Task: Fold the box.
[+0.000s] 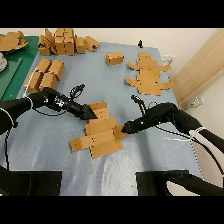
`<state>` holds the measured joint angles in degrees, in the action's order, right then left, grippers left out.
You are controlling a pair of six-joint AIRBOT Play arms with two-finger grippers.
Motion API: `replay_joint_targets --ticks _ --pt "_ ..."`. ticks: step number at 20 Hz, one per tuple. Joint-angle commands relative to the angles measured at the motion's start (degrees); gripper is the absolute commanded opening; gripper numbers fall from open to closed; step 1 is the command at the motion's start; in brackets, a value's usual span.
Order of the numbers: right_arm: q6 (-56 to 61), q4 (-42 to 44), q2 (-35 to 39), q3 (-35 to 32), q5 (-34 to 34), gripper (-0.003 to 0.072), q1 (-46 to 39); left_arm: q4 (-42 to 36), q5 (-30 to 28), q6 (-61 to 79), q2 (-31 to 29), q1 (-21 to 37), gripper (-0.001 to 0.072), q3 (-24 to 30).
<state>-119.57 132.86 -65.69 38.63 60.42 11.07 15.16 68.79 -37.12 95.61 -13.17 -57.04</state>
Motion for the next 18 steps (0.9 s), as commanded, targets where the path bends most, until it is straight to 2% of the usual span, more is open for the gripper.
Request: replay_joint_targets --ticks 1,5,6,7,10,11,12,13,16,18 --pt "-0.02 0.02 0.04 -0.02 -0.46 0.0 0.02 0.5 0.28 1.36 0.04 0.39 0.0159 -0.04" --pt "0.0 0.02 0.04 -0.02 -0.98 0.0001 0.02 0.52 0.42 2.01 0.07 0.39 0.0157 -0.02" --pt "0.0 0.04 0.04 -0.02 -1.11 0.0001 0.02 0.52 0.44 2.12 0.04 0.39 0.0134 -0.04" --pt "0.0 0.04 0.04 -0.02 -1.31 0.0 0.02 0.52 0.52 2.99 0.07 0.39 0.0014 -0.04" --pt "0.04 0.04 0.04 -0.02 -1.53 0.0002 0.02 0.46 1.81 7.8 0.04 0.39 0.0012 -0.11" --pt "0.04 0.0 0.04 -0.02 -1.53 0.0018 0.02 0.5 2.49 9.97 0.04 0.39 0.0012 -0.48" --pt "0.28 -0.46 0.04 0.02 -1.86 0.0154 -0.04 0.5 2.84 11.89 0.0 0.37 0.0011 -1.33" --pt "1.9 -1.4 0.04 0.24 -2.4 0.022 -0.31 0.5 2.86 13.07 0.0 0.35 0.0011 -2.58" --pt "7.87 -5.68 0.04 3.52 -2.93 0.0232 -3.06 0.5 4.61 16.24 -0.04 -0.37 0.0012 -7.41" --pt "11.82 -8.96 0.07 7.3 -2.91 0.0232 -6.36 0.5 2.73 17.14 -1.33 -2.23 0.0011 -9.33"
